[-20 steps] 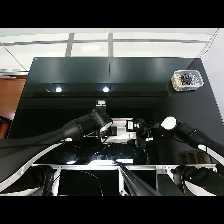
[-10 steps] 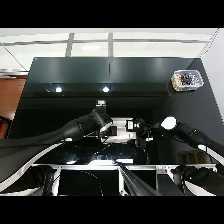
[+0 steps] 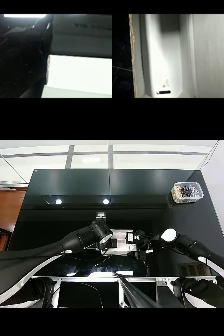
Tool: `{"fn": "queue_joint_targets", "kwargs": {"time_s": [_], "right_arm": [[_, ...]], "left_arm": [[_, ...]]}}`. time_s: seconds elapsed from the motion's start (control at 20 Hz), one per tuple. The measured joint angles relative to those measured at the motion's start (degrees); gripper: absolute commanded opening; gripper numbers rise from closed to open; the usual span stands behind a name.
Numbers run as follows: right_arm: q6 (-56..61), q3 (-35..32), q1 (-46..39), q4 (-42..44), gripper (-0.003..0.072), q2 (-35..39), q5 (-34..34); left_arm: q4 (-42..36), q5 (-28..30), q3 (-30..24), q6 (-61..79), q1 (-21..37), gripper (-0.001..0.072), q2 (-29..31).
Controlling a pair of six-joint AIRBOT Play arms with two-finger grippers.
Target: Fold the box and place the chain.
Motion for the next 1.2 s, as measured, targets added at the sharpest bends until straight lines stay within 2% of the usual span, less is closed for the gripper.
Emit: {"fn": "queue_joint_targets", "kwargs": {"time_s": [0.1,0.4,0.6,0.8,1.2], "right_arm": [[0.11,0.0,0.0,-0.15,0.062,0.0,0.0],[5.01,0.17,-0.09,-3.17,0.0624,4.2,1.18],[9.4,0.46,-0.61,-9.55,0.0624,8.85,5.07],[10.19,0.44,-0.92,-14.27,0.0624,10.05,6.47],[4.42,0.44,-0.96,-9.25,0.0623,6.86,2.91]], "left_arm": [[0.15,0.07,0.02,0.28,0.0,0.0028,0.0],[0.59,0.13,0.04,4.31,1.66,0.0028,0.42],[0.61,0.22,0.04,5.81,2.71,0.0028,0.46],[0.61,0.57,0.04,6.49,3.02,0.0029,0.46],[0.63,1.03,0.04,6.82,3.06,0.0028,0.46]]}}
